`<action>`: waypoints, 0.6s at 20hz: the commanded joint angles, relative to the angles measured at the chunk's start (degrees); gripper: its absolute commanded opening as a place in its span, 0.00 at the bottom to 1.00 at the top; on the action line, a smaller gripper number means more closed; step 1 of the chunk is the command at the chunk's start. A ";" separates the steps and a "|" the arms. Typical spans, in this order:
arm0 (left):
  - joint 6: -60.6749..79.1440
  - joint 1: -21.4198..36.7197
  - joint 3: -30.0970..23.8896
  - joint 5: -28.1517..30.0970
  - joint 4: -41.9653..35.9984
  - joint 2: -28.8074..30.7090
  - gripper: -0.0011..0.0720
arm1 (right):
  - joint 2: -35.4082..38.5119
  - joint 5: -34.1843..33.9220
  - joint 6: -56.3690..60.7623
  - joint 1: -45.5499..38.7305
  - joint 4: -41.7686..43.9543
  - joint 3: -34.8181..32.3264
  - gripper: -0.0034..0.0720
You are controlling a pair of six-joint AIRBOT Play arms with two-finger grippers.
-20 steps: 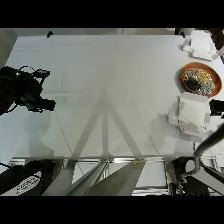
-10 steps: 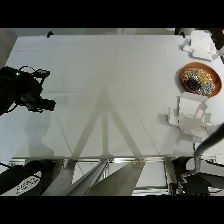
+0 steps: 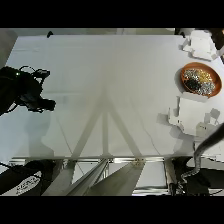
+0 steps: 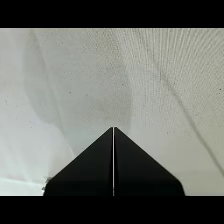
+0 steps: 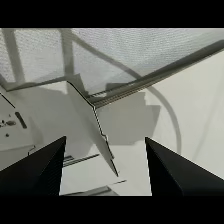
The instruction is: Fold the box and place the chain.
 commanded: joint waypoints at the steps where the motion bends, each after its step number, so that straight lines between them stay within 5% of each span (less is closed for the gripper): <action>1: 0.00 0.04 0.00 0.02 0.00 0.04 0.03 | -3.85 0.44 -1.90 1.09 1.01 0.04 0.63; 4: 0.02 0.04 0.00 0.02 0.00 0.04 0.03 | -5.62 2.01 -2.14 2.14 0.76 0.00 0.55; 7: 0.02 0.04 0.00 0.02 0.00 0.04 0.03 | -5.73 2.38 -2.84 2.14 0.85 0.00 0.37; 9: 0.02 0.04 0.00 0.02 0.00 0.04 0.03 | -5.73 4.52 -5.35 2.16 2.64 0.00 0.07; 12: 0.02 0.04 0.00 0.00 0.00 0.04 0.03 | -5.64 9.18 -9.01 4.13 10.67 -0.02 0.05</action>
